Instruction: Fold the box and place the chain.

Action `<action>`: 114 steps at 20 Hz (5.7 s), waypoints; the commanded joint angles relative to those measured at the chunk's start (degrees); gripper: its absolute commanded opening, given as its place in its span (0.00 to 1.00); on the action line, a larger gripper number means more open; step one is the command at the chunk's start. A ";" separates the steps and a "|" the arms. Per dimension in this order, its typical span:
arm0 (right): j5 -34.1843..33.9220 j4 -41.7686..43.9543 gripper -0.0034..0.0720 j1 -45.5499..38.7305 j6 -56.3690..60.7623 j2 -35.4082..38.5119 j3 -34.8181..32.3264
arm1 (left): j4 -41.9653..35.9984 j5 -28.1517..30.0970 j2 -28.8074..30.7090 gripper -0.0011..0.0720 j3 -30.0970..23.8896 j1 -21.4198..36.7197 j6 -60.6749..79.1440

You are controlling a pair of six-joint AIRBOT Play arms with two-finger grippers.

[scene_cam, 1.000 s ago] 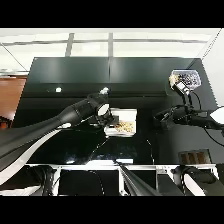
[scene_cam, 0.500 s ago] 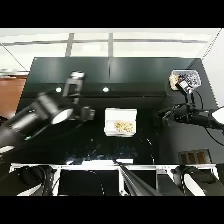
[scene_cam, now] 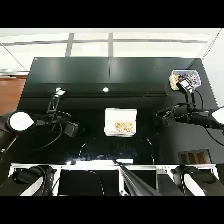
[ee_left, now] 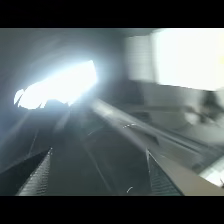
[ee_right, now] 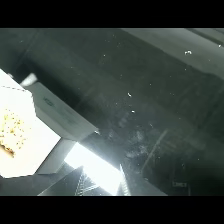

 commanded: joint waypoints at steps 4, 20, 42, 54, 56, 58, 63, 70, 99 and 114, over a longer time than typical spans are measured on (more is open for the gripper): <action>0.22 0.02 0.41 0.04 2.95 0.04 0.02 | -17.42 16.65 -6.58 1.00 -1.99 -4.92 59.32; 1.77 0.02 0.41 0.07 3.58 0.04 0.02 | -22.95 5.99 -32.46 1.00 8.28 -8.00 75.38; -20.59 16.31 0.99 13.64 10.99 -18.03 7.80 | -21.40 8.85 -34.71 0.59 12.13 -10.36 72.11; 12.11 -0.87 0.99 18.64 -18.67 -22.51 15.15 | -21.40 8.87 -34.71 0.59 12.13 -10.40 70.62; 9.18 -1.07 0.99 20.17 -19.80 -22.64 14.60 | -21.40 8.79 -34.71 0.59 12.13 -10.40 70.62; 8.85 -1.05 0.99 21.57 -21.16 -22.77 14.60 | -21.40 8.68 -34.71 0.59 12.13 -10.40 70.62; 8.72 -1.25 0.99 23.02 -22.03 -22.77 14.60 | -21.40 8.68 -34.71 0.59 12.13 -10.40 70.62; 6.78 -0.63 0.73 23.02 -21.94 -22.77 14.60 | -21.40 8.48 -34.71 0.59 12.13 -10.45 70.62; 3.08 0.70 0.35 23.06 -19.34 -21.79 14.67 | -21.38 8.04 -34.71 0.59 12.13 -10.45 70.64; 2.84 -0.61 0.35 25.14 -17.27 -21.81 12.87 | -21.38 8.07 -34.71 0.59 12.13 -10.45 70.64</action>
